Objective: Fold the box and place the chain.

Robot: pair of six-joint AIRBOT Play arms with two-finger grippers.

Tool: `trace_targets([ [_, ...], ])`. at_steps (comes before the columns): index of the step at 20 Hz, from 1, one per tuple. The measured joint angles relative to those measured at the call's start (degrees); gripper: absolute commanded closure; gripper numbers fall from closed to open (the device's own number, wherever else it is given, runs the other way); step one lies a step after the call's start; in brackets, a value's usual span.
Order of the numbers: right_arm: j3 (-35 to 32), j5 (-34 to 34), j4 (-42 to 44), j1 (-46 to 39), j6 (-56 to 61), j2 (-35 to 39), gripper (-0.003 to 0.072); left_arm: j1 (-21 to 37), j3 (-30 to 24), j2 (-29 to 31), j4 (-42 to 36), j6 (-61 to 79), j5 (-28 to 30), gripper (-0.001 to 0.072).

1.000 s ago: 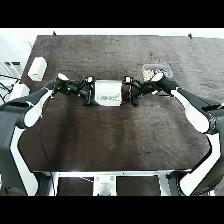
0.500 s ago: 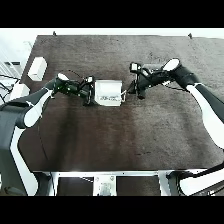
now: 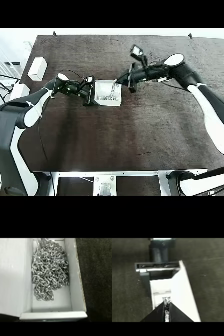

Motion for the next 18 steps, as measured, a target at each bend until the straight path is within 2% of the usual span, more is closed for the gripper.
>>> trace_targets([
  [2,-0.1,-1.6,0.5,1.3,0.0,-3.1,0.0668,0.0,0.0,0.0,0.0,0.0,0.0,0.0182],
  [3,-0.2,-2.2,0.5,1.7,0.0,-4.5,0.0592,0.0,0.0,0.0,0.0,0.0,0.0,0.0182],
  [4,-0.2,-2.4,0.6,2.0,0.1,-5.6,0.0481,0.0,0.0,0.0,0.0,0.0,0.0,0.0181],
  [6,0.0,-3.2,0.9,2.2,0.1,-6.8,0.0362,0.0,0.0,0.0,0.0,0.0,0.0,0.0181],
  [7,0.2,-3.3,0.9,2.2,0.1,-7.0,0.0389,0.0,0.0,0.0,0.0,0.0,0.0,0.0181],
  [12,1.7,1.3,4.0,-0.2,3.6,-2.8,0.0399,0.0,0.0,0.0,0.0,0.0,0.0,0.0182],
  [13,1.8,1.9,4.4,-1.5,4.7,-1.4,0.0461,0.0,0.0,0.0,0.0,0.0,0.0,0.0182],
  [14,2.0,2.0,5.0,-2.9,5.6,-0.2,0.0486,0.0,0.0,0.0,0.0,0.0,0.0,0.0181],
  [15,2.1,1.7,6.3,-4.7,6.3,0.7,0.0574,0.0,0.0,0.0,0.0,0.0,0.0,0.0182],
  [18,3.0,-2.1,10.1,-9.2,8.1,1.8,0.0553,0.0,0.0,0.0,0.0,0.0,0.0,0.0182],
])
